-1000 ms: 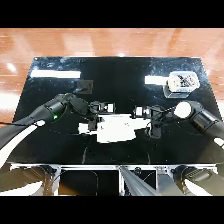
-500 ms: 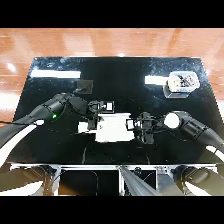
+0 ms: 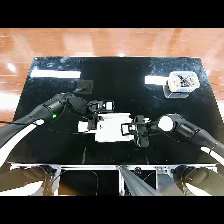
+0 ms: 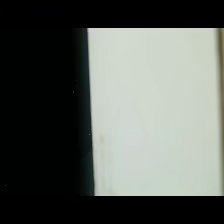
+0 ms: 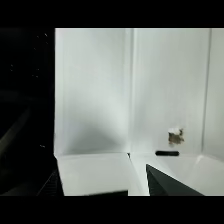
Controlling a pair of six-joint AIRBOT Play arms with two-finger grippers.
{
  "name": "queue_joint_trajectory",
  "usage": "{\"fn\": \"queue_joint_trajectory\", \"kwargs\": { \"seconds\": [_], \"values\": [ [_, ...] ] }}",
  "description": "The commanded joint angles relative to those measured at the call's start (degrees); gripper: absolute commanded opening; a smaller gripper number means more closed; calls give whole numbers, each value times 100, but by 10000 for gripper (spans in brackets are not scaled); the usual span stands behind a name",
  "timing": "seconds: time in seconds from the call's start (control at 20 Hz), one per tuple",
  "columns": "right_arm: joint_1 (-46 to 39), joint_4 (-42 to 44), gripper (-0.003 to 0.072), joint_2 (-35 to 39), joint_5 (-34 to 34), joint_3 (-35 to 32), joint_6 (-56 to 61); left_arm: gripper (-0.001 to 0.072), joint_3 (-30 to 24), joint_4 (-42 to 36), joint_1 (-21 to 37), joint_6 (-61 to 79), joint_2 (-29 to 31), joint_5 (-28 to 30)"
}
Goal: Fold the box and place the chain.
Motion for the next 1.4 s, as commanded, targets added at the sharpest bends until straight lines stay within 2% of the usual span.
{"fn": "queue_joint_trajectory", "kwargs": {
  "seconds": [0.0,0.55,0.8,1.3,1.35],
  "values": [
    [140,74,627,-20,-39,-2,-37,18,2,-11,2,0,4,15],
    [140,278,627,-160,-251,4,256,18,2,-160,2,0,4,20],
    [140,271,627,120,-302,7,1220,18,2,-166,2,0,4,22],
    [133,33,632,551,-323,17,1792,18,2,-179,2,0,4,42],
    [136,33,720,612,-328,17,1792,18,2,-177,2,0,4,39]
  ]
}}
